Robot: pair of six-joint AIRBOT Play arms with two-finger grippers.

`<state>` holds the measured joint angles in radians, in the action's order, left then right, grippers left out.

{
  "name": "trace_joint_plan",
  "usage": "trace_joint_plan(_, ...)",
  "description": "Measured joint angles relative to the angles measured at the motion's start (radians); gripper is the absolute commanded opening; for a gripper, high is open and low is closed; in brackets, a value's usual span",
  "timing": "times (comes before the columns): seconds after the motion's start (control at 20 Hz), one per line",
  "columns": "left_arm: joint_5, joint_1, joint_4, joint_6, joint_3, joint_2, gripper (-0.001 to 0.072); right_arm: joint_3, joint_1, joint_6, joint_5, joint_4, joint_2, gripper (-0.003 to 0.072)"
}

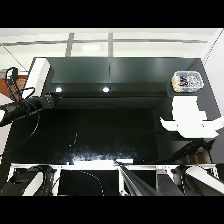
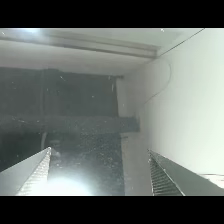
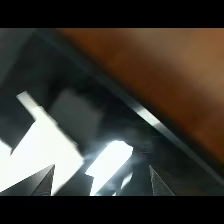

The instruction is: Fold the box and place the chain.

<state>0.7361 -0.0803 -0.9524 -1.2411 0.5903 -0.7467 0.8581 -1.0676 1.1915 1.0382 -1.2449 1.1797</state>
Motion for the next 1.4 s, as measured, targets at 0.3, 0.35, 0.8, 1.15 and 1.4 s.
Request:
trace_joint_plan(0.3,0.003,0.0,0.0,0.003,0.0,0.0,0.071,0.239,0.014,-0.189,0.269,0.174,0.286,0.0699)
trace_joint_plan(0.35,0.003,0.0,0.0,0.003,0.0,0.0,0.071,0.267,0.019,-0.199,0.297,0.179,0.322,0.0642)
trace_joint_plan(0.8,0.002,0.0,0.0,0.003,0.0,-0.002,0.0709,0.374,0.029,-0.254,0.463,0.195,0.531,0.0361)
trace_joint_plan(1.15,0.0,0.0,0.0,0.003,0.0,-0.002,0.0709,0.382,0.029,-0.3,0.543,0.204,0.554,0.003)
trace_joint_plan(1.4,-0.001,0.0,0.0,0.003,0.0,-0.002,0.0709,0.372,0.036,-0.327,0.637,0.287,0.552,0.0031)
